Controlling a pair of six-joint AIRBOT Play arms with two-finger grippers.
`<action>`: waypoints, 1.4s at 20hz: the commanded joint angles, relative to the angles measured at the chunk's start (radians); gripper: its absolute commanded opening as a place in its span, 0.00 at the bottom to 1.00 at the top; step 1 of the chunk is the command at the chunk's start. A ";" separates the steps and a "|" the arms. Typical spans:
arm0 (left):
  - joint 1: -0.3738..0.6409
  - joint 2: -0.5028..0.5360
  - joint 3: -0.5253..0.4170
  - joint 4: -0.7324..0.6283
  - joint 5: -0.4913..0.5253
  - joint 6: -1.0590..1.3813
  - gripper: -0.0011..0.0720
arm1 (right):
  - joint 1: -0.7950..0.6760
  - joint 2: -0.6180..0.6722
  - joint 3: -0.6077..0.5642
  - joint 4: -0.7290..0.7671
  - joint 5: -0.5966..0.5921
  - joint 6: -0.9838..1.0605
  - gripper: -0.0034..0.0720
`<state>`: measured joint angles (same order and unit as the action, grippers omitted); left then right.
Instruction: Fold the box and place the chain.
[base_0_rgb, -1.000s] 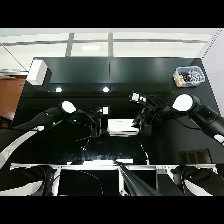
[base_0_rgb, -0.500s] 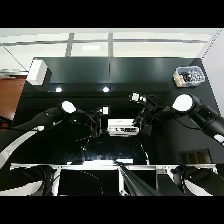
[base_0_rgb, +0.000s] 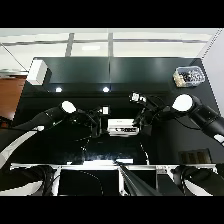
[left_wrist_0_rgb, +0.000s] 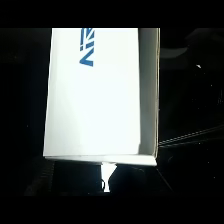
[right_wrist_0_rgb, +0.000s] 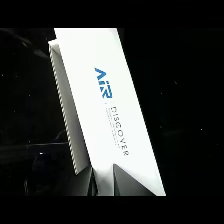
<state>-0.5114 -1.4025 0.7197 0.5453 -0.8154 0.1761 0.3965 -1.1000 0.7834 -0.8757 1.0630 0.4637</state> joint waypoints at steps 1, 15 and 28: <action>-0.001 0.000 0.000 0.000 0.000 -0.001 0.68 | 0.012 -0.001 0.000 -0.009 0.002 0.000 0.26; -0.001 0.000 0.000 0.000 0.000 -0.002 0.68 | 0.026 -0.045 0.000 -0.015 0.007 0.028 0.26; -0.001 0.000 0.000 0.000 -0.001 -0.002 0.68 | -0.108 0.023 -0.034 0.119 0.180 0.582 0.10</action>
